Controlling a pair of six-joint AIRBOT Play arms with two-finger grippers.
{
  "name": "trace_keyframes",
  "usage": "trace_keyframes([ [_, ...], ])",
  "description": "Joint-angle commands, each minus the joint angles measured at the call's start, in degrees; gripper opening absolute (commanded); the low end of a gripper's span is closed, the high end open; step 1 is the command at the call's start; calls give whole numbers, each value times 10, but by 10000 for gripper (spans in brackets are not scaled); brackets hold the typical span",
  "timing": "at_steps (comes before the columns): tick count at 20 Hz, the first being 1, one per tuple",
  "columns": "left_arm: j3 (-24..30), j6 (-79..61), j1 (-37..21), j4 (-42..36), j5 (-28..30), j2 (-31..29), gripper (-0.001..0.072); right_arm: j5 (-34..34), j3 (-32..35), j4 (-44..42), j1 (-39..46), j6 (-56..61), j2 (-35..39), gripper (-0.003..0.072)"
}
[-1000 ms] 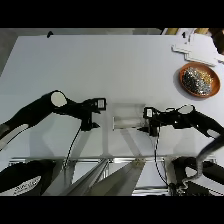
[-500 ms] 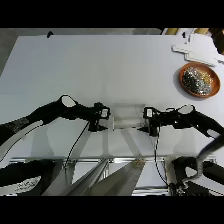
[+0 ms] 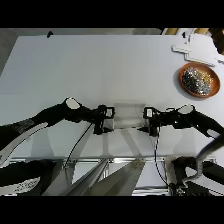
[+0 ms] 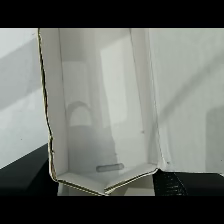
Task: Fold the box and place the chain.
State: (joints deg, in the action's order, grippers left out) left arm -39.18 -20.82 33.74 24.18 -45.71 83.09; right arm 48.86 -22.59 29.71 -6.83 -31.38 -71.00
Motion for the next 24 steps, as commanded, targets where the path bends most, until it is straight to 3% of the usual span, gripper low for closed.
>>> trace_keyframes([
  [1, 0, 40, 10, 0, 1, 3, 696, 0, 0, 0, 0, 0, 0, 322],
  [11, 0, 35, 28, -36, 50, 26, 697, 0, 0, 0, 0, 0, 0, 322],
  [20, 0, 2, 31, -59, 52, 26, 682, 0, 0, 0, 0, 0, 0, 322],
  [23, 0, 2, 31, -70, 52, 26, 472, 0, 0, 0, 0, 0, 0, 322],
  [24, 0, 2, 31, -70, 52, 26, 354, 0, 0, 0, 0, 0, 0, 322],
])
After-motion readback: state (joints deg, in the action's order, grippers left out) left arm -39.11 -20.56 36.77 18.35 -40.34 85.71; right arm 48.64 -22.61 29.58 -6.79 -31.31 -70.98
